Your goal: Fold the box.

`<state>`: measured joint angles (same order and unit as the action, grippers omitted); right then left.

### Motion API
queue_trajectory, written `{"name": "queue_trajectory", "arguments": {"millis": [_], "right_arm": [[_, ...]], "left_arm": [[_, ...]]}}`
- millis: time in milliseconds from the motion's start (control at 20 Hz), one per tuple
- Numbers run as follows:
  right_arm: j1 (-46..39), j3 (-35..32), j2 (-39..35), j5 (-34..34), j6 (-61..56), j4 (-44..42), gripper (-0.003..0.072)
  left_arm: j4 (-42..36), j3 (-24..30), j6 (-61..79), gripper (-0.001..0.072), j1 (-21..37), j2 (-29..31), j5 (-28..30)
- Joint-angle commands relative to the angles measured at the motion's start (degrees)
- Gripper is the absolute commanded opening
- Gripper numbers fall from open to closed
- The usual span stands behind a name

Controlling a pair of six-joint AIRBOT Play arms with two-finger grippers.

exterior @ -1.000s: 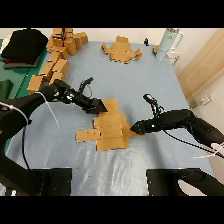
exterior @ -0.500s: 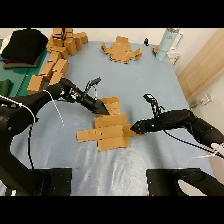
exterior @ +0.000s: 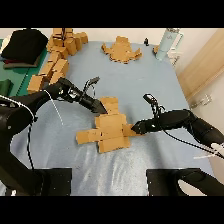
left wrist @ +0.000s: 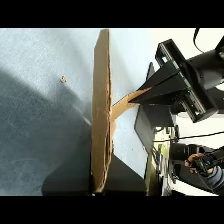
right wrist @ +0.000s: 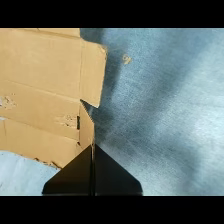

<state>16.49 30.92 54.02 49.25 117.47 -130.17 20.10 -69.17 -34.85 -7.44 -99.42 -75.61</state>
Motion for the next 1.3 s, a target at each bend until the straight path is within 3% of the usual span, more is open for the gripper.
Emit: {"name": "queue_trajectory", "arguments": {"millis": [0,50,100,300,450,550,700,850,1000,1250], "right_arm": [[0.0,0.0,0.0,-0.2,0.0,0.5,0.0136],[0.0,0.0,0.0,-0.7,0.0,0.5,0.0322],[0.0,0.0,0.0,-1.6,0.0,0.5,0.0411],[-2.3,0.4,-0.1,-8.9,-7.3,5.4,0.0411],[-7.1,2.7,-0.2,-10.2,-13.6,8.5,0.0412],[-10.2,4.6,-0.5,-10.2,-15.4,8.3,0.0412],[-11.9,6.7,-0.9,-10.2,-18.0,8.2,0.0411],[-11.7,6.8,-0.8,-10.4,-18.6,4.9,0.0406],[-11.7,6.8,-0.8,-10.8,-18.7,3.4,0.0407],[-11.7,6.7,-0.8,-10.8,-18.6,2.8,0.0406]], "left_arm": [[-0.1,0.0,1.7,0.0011,-0.3,0.0,-0.1],[-0.1,-0.1,2.9,0.0011,-0.7,0.0,0.1],[-0.1,0.0,4.1,0.0011,-1.2,0.0,0.2],[-1.0,0.0,7.6,0.0008,-2.1,0.5,0.6],[-0.8,1.0,11.9,0.0006,-3.5,3.9,1.4],[-1.5,4.4,16.5,0.0006,-4.8,8.5,6.1],[-9.4,13.0,29.3,0.0006,-6.4,14.9,12.7],[-11.5,19.8,38.6,0.0007,-8.4,17.9,18.9],[-11.2,22.6,43.2,0.0008,-10.8,17.9,20.9],[-9.0,22.9,44.1,0.0009,-11.8,17.9,20.9]]}}
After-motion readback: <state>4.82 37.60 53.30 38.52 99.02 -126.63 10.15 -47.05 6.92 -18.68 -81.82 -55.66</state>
